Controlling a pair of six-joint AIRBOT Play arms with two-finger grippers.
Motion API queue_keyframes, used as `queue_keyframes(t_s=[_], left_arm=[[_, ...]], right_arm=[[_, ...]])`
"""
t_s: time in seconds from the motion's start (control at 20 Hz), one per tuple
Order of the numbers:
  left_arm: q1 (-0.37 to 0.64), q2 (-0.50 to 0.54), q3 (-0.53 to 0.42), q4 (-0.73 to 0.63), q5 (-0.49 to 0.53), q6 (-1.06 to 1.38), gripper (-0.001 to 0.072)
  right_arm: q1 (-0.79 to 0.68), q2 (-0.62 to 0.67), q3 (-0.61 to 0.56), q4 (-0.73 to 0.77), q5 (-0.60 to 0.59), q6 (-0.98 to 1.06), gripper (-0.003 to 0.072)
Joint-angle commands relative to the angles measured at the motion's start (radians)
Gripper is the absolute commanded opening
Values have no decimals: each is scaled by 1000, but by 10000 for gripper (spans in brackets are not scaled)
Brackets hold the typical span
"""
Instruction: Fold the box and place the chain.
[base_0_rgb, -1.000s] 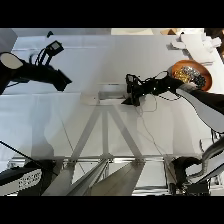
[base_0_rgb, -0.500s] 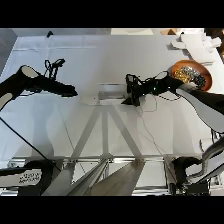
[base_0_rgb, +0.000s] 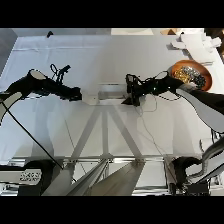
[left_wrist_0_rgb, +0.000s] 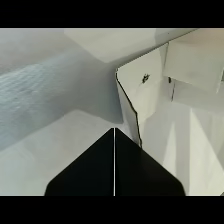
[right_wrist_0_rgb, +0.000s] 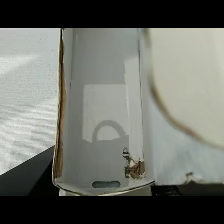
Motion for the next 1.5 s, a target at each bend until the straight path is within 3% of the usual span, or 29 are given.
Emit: queue_keyframes(t_s=[0.0,0.35,0.6,0.8,1.15,1.35,1.4,1.45], left_arm=[[-25,-20,0,-24,5,4,6],[-56,-24,0,-184,-14,90,8],[-56,-24,0,-200,-39,90,25],[-56,-24,0,-200,-52,105,269],[-56,-20,0,-204,-85,199,280],[-58,42,0,-204,-2,203,284],[-63,56,0,-200,8,213,326],[-71,61,0,-199,5,231,412]], right_arm=[[0,0,1,0,0,0,458],[0,0,1,0,0,0,458],[0,0,1,0,0,0,458],[0,0,1,0,0,0,458],[0,0,1,0,0,0,458],[0,0,1,0,0,0,458],[0,0,1,1,0,0,458],[0,0,1,0,0,0,458]])
